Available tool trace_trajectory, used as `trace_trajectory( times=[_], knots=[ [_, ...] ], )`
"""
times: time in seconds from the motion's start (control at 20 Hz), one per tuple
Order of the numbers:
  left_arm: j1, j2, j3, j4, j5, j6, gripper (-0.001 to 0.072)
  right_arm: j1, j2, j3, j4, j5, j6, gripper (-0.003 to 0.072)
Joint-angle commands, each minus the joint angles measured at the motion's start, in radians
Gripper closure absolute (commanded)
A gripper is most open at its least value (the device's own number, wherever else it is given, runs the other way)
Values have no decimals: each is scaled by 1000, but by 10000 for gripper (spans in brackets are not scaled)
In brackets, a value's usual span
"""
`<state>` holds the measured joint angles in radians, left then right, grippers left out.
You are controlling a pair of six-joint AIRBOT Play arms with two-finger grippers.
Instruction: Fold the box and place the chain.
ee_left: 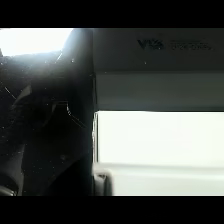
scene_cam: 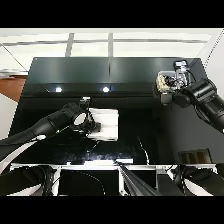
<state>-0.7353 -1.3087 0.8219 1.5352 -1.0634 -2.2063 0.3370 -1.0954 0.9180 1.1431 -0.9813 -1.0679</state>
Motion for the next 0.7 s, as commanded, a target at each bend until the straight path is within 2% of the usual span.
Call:
trace_trajectory(
  times=[0.0, 0.3, 0.35, 0.4, 0.45, 0.55, 0.65],
  knots=[
    [1, 0, 1, 0, -3, 0, 680, -88, -35, -7, 28, 193, 72, -22],
    [1, 0, 1, 0, 5, 0, 680, -203, -275, 241, 209, 191, 80, -19],
    [1, 0, 1, 0, 5, 0, 680, -221, -319, 284, 232, 188, 80, 13],
    [1, 0, 1, 0, 5, 0, 680, -239, -363, 330, 276, 184, 80, 105],
    [1, 0, 1, 0, 6, 0, 680, -255, -405, 372, 345, 183, 80, 153],
    [1, 0, 1, 1, 8, 0, 680, -275, -480, 447, 460, 154, 96, 154],
    [2, 0, 1, 0, 7, 0, 680, -288, -555, 521, 500, 64, 182, 153]
  ],
)
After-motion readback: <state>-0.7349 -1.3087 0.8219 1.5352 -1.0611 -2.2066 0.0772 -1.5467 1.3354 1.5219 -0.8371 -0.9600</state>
